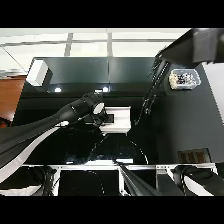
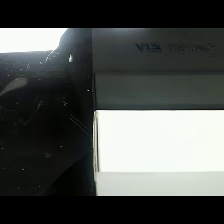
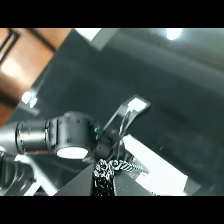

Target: Fold the box and place the chain.

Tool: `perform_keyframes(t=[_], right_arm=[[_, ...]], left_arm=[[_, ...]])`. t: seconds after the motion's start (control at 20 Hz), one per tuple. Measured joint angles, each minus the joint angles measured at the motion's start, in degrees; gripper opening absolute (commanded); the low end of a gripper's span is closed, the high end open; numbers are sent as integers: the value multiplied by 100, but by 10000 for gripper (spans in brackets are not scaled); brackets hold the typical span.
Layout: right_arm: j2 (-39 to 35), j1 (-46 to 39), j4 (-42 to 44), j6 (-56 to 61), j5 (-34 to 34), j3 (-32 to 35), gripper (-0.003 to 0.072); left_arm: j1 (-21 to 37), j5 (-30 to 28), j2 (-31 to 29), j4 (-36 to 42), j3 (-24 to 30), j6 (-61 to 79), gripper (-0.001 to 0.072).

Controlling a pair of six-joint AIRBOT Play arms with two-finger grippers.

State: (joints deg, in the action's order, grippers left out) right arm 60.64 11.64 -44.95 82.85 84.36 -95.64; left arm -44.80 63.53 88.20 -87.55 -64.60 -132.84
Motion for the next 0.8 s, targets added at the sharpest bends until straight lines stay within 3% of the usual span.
perform_keyframes(t=[0.45,0.8], right_arm=[[63,293,1150,-726,-715,2100,11],[103,645,1401,-957,-1906,3923,13]], left_arm=[[0,0,0,0,0,-2,30],[0,0,0,0,0,-2,30]])
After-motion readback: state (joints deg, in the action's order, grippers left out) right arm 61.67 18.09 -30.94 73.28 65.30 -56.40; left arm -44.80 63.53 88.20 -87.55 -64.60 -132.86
